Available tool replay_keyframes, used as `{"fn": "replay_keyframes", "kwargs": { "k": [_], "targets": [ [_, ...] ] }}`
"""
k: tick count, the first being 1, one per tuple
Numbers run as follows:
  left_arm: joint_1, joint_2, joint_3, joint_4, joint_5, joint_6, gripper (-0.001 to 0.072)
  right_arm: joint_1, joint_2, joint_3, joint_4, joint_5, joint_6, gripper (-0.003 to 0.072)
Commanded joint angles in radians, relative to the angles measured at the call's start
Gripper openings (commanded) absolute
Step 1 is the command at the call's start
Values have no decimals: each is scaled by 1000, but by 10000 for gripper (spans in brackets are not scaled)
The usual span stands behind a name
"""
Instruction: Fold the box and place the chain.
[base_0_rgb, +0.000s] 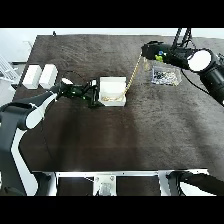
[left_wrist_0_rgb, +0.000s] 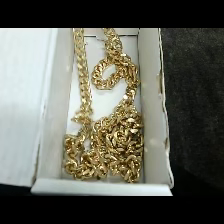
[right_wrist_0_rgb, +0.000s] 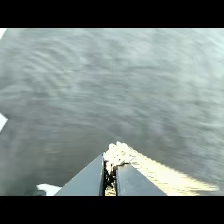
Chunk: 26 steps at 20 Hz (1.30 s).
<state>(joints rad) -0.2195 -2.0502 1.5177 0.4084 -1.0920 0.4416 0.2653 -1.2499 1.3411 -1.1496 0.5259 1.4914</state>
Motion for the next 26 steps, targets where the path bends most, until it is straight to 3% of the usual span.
{"fn": "replay_keyframes", "kwargs": {
  "k": [1,9,19,26],
  "targets": [
    [1,1,0,0,0,0,579,91,40,1,-4,4,-4,6],
    [1,1,0,0,0,0,579,215,8,-34,9,-14,-3,6],
    [1,1,0,0,0,0,579,255,-206,-200,23,-102,-3,7],
    [1,1,0,0,0,0,579,254,-296,-202,23,-132,-3,8]
  ]
}}
